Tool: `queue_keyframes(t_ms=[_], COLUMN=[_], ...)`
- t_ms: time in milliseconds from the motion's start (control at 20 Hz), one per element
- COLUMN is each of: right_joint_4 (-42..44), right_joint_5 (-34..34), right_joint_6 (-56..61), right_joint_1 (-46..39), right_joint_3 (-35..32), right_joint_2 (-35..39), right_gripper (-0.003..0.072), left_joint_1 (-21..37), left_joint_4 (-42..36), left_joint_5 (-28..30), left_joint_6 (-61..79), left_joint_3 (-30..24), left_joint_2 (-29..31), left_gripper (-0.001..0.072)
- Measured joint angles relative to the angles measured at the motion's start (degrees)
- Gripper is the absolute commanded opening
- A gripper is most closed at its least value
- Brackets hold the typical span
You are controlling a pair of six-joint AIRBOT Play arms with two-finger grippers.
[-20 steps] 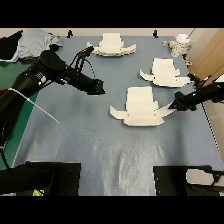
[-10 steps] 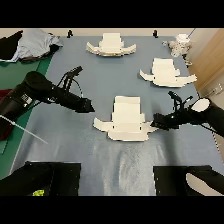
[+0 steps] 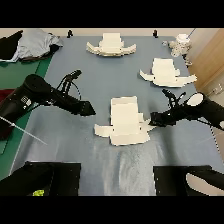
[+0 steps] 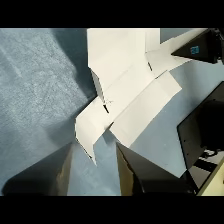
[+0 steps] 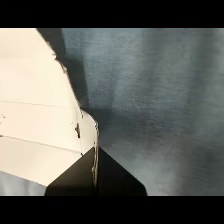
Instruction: Fold the box.
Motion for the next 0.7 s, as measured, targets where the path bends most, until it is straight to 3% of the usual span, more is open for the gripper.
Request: queue_keyframes(t_ms=[300,700], right_joint_4=[5.42,8.92], right_joint_5=[-5.66,-12.92], right_joint_6=[-6.91,-8.13], right_joint_1=[6.56,13.6], right_joint_3=[-6.36,-10.21], right_joint_2=[4.94,7.76], right_gripper=[-0.0001,-0.0001], left_joint_1=[5.01,5.6], left_joint_4=[-7.67,-12.48], left_joint_5=[-0.66,0.02], left_joint_6=[4.11,12.9], left_joint_3=[-0.04,2.69], left_joint_2=[-9.11,-23.61], left_gripper=[0.0475,0.0474])
